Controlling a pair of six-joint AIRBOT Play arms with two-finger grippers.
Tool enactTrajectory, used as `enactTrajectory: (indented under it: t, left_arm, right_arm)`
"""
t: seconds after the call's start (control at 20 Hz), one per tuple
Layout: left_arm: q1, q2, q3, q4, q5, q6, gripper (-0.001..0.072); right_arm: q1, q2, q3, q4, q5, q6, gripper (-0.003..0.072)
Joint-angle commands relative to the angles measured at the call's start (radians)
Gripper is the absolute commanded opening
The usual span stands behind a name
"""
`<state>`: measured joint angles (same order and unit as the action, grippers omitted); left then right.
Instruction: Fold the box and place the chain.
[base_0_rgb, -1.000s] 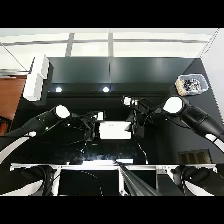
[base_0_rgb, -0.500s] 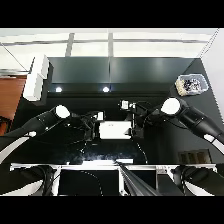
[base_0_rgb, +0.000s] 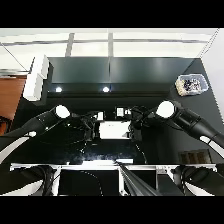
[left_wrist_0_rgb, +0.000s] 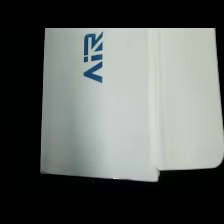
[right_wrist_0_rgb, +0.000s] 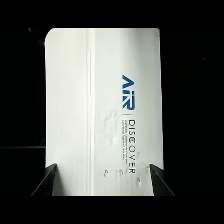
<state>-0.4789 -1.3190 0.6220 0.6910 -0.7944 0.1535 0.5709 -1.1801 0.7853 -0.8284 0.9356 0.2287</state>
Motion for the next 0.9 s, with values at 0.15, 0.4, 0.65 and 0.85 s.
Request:
enactTrajectory:
  t: [0.15, 0.4, 0.65, 0.85]
  left_arm:
    - [0.000, 0.000, 0.001, 0.000, 0.000, 0.000, 0.0331]
    - [0.000, 0.000, 0.001, 0.000, -0.001, 0.000, 0.0332]
    - [0.000, 0.000, 0.000, 0.000, -0.001, 0.000, 0.0332]
    - [0.000, 0.000, 0.000, 0.000, -0.001, 0.000, 0.0331]
  right_arm:
    - [0.005, -0.006, 0.000, -0.041, -0.030, -0.001, 0.0655]
    - [0.005, -0.005, 0.000, -0.040, -0.106, 0.029, 0.0655]
    - [0.005, 0.004, 0.001, -0.038, -0.101, 0.047, 0.0655]
    - [0.005, 0.019, 0.001, -0.037, -0.101, 0.060, 0.0653]
